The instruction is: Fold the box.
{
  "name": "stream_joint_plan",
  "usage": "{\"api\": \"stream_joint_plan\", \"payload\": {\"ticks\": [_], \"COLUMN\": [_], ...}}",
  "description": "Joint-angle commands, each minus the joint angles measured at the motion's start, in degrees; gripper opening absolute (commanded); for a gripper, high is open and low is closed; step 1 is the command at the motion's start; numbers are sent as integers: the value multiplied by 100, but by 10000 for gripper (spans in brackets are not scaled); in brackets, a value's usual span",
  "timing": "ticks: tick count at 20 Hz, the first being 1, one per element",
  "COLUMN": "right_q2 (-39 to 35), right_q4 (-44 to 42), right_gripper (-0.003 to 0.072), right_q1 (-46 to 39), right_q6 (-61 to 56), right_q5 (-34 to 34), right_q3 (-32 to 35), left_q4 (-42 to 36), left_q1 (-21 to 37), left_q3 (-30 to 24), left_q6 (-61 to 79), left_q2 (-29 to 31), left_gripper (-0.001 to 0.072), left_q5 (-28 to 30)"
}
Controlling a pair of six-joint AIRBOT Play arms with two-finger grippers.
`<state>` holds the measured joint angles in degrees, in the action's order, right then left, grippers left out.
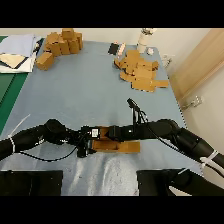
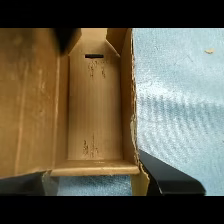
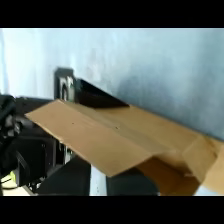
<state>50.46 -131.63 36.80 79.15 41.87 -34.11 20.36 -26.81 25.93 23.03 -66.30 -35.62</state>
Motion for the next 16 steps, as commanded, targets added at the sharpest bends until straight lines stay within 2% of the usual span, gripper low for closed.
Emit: {"api": "stream_joint_plan", "payload": {"ticks": [1, 5, 8, 16], "right_q2": [603, 1458, 1823, 1886], "right_q4": [258, 278, 289, 310], "right_gripper": [182, 160, 160, 160], "right_q1": [-50, -72, -72, -72], "right_q6": [149, 643, 1128, 1915], "right_q5": [-245, -284, -485, -483], "right_q3": [-413, -413, -413, -415], "left_q4": [0, 0, 0, 0], "left_q1": [0, 0, 0, 0], "left_q3": [-2, -2, -2, -2], "left_q6": [2, 2, 2, 2], "left_q2": [-2, -2, -2, -2], "left_gripper": [473, 473, 473, 473], "left_q5": [2, 4, 4, 4]}}
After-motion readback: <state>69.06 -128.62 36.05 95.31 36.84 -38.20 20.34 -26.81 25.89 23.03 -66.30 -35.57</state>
